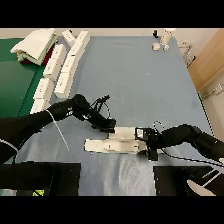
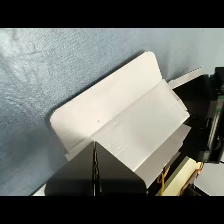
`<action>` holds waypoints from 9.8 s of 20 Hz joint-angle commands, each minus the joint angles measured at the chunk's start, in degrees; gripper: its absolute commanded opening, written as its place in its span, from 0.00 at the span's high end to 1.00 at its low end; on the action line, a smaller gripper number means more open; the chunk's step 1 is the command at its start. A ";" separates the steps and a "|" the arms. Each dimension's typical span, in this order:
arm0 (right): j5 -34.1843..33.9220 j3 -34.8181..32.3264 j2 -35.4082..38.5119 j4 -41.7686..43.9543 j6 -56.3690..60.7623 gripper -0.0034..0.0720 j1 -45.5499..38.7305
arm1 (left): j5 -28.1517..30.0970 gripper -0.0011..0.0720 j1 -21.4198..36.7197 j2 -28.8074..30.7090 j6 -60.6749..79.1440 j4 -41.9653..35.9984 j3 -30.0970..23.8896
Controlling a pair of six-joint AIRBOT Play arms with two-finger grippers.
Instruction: Fold the box.
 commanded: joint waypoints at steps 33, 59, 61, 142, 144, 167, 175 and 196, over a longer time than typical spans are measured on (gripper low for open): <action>0.00 0.04 0.04 0.02 0.00 0.26 0.04 | -0.02 0.15 5.38 37.86 67.84 6.25 -22.64; 0.00 0.04 0.04 0.02 0.00 0.26 0.04 | 12.00 0.92 -7.82 21.84 66.79 -0.98 -19.06; 0.00 0.04 0.04 0.02 0.00 0.26 0.04 | 12.02 0.92 -7.82 20.90 66.20 -1.14 -18.08; 0.00 0.04 0.04 0.02 0.00 0.26 0.04 | 7.34 0.47 6.25 33.51 0.00 -12.02 -32.02; 0.00 0.04 0.04 0.00 0.00 0.26 0.04 | 9.27 0.47 6.23 33.51 0.44 -11.43 -32.04; 0.00 0.02 0.04 0.00 0.00 0.26 0.04 | 12.63 0.47 -21.42 24.85 -50.38 27.21 -12.24; 0.00 0.04 0.04 0.00 0.00 0.26 0.04 | 1.75 0.47 -29.88 13.66 -73.72 44.22 -0.66; 0.00 0.02 0.04 0.00 0.00 0.26 0.04 | -6.49 0.97 -32.57 0.83 -82.62 50.58 9.40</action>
